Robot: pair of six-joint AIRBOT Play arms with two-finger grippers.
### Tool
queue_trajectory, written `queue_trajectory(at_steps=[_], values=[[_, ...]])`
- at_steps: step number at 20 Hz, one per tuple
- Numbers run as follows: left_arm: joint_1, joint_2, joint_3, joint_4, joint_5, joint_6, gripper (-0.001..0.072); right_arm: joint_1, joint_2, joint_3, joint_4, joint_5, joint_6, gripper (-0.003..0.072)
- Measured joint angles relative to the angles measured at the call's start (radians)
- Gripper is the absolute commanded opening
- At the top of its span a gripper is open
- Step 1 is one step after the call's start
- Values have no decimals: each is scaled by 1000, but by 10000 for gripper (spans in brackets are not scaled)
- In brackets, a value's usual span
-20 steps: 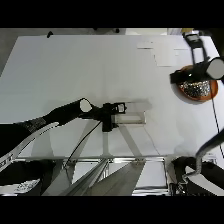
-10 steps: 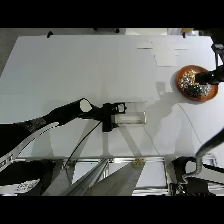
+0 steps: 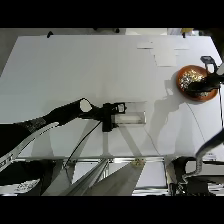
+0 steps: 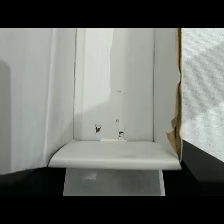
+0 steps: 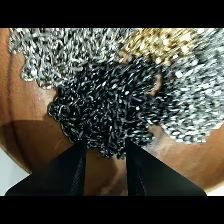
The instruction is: Fold the box and place the chain.
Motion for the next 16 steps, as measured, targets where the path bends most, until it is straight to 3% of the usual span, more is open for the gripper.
queue_trajectory(at_steps=[6, 8, 16], values=[[0, 0, 0, 0, 0, 0, 11, 0, -38, 1, -2, 4, 0, 216], [0, 0, 0, 0, 0, 0, 11, 0, -42, 1, -2, 6, 2, 15], [0, 0, 0, 0, 0, 0, 11, 0, 30, 0, -2, 83, 10, 15]])
